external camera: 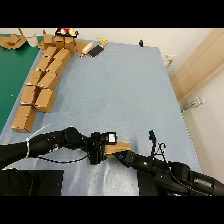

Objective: Fold the box.

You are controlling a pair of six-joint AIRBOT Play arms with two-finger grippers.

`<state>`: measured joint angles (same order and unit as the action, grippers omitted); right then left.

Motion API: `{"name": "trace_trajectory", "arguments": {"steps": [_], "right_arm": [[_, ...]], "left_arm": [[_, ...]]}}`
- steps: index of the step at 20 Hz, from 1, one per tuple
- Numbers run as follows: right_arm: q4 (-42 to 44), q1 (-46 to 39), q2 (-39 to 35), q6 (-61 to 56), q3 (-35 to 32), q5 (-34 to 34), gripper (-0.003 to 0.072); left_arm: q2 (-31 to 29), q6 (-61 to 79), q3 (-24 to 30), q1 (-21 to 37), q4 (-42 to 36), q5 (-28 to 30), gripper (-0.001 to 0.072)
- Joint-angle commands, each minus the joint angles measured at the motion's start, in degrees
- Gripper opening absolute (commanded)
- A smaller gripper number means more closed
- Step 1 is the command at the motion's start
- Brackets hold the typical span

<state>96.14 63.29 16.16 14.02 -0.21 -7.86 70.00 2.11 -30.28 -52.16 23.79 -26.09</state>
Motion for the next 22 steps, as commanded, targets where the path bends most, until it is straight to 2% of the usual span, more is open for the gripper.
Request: {"name": "trace_trajectory", "arguments": {"steps": [1, 8, 22], "right_arm": [[-2.03, -0.66, -0.11, -0.09, -0.04, -2.62, 0.0002], [-5.09, -3.06, -0.15, -0.07, 1.62, -2.19, 0.0003], [-6.43, -4.00, 0.48, -0.04, 1.62, -9.31, 0.0003]], "left_arm": [[0.02, 0.00, -0.02, 0.00, 0.00, 0.02, 0.0384], [0.02, 0.00, -0.02, 0.00, 0.00, 0.02, 0.0384], [0.00, 0.00, -0.02, 0.00, 0.00, 0.02, 0.0383]]}}
